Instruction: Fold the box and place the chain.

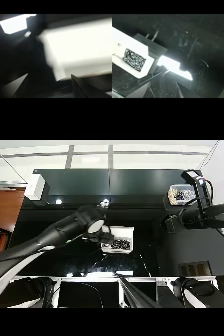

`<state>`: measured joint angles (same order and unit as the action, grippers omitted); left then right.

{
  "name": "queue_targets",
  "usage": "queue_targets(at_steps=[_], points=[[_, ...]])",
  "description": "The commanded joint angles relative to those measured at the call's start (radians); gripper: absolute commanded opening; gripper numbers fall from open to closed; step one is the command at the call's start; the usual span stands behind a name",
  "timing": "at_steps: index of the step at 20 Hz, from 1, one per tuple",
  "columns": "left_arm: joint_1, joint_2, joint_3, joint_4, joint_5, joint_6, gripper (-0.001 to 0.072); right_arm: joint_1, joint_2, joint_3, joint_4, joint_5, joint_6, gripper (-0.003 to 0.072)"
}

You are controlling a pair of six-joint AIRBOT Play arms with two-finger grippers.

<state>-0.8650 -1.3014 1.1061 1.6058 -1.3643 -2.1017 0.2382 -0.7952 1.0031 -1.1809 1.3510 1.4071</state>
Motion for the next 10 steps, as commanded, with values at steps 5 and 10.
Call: queue_targets(at_steps=[5,10], points=[[0.489,0.525,-0.539,-0.459,0.444,0.698,0.0609,-0.001,0.002,0.001,-0.116,-0.002,0.08,0.0389],[0.615,0.57,-0.762,-1.03,0.52,1.802,0.061,-0.001,0.002,0.0,-0.115,-0.01,0.138,0.0389]])
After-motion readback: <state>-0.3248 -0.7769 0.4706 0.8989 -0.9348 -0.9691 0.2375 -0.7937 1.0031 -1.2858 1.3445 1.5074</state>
